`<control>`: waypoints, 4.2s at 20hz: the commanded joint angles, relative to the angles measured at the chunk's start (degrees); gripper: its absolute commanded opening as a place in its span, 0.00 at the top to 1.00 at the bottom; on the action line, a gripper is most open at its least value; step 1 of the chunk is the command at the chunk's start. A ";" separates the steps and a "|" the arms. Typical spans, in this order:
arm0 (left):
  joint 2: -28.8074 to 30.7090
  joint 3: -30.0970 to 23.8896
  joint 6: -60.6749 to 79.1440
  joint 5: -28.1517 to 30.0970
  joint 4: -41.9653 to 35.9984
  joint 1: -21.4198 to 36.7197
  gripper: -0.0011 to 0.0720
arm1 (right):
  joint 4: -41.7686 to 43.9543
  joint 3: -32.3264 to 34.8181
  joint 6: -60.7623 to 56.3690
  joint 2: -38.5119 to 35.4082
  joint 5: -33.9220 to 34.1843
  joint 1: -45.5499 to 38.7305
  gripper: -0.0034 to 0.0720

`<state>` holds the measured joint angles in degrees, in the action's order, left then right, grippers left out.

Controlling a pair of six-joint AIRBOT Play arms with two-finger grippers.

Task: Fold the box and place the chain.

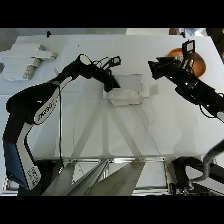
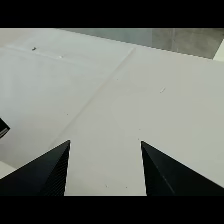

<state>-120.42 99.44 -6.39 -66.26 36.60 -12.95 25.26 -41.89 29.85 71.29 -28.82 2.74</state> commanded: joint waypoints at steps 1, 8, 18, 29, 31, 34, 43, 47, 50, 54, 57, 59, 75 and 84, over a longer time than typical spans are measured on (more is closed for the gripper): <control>-0.24 -0.02 1.03 0.00 3.26 -0.02 0.99 | 0.02 0.00 -0.02 0.04 -0.02 0.00 0.32; -0.22 -0.02 1.03 0.02 3.28 0.00 0.98 | 0.02 0.00 0.00 0.04 -0.02 0.00 0.32; -0.22 -0.02 1.01 0.02 3.28 0.00 0.96 | -5.79 0.00 -0.22 0.02 -0.83 0.00 0.02; -0.22 -0.02 1.01 0.02 3.28 0.00 0.96 | -26.16 -0.02 -16.61 0.02 -9.53 0.00 0.04; -0.22 -0.02 1.01 0.02 3.28 0.00 0.96 | -38.21 -0.02 -15.91 -0.02 -18.40 0.00 0.04; -0.22 -0.02 1.01 0.02 3.28 0.00 0.96 | -49.59 -0.02 -10.97 -0.79 -29.22 0.04 0.05; -0.22 -0.02 1.01 0.02 3.28 0.00 0.96 | -67.01 2.21 -11.32 -1.75 -26.27 0.48 0.05; -0.22 -0.02 1.01 0.02 3.28 0.00 0.96 | -66.90 4.66 -9.64 -0.20 -20.90 0.46 0.05; -0.22 -0.02 1.01 0.02 3.28 0.00 0.96 | -61.02 4.63 -6.38 4.11 -15.87 0.72 0.05; -0.22 -0.02 1.01 0.02 3.28 0.00 0.96 | -49.79 4.61 1.53 4.98 -9.14 2.25 0.05; -0.22 -0.02 1.01 0.02 3.28 0.00 0.96 | -47.60 4.61 2.43 6.19 -7.37 2.25 0.05; -0.22 -0.02 1.01 0.02 3.28 0.00 0.96 | -46.51 4.57 2.43 7.15 -7.37 2.25 0.05; -0.22 -0.02 1.01 0.02 3.28 0.00 0.96 | -48.94 -2.36 -1.49 9.73 -10.47 -0.46 0.05; -0.22 -0.02 1.01 0.02 3.28 0.00 0.96 | -50.34 -13.55 -3.93 19.56 -21.57 -1.62 0.05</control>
<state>-120.60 99.44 -5.39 -66.24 39.88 -12.95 -24.49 -52.07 27.09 87.96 -47.64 1.26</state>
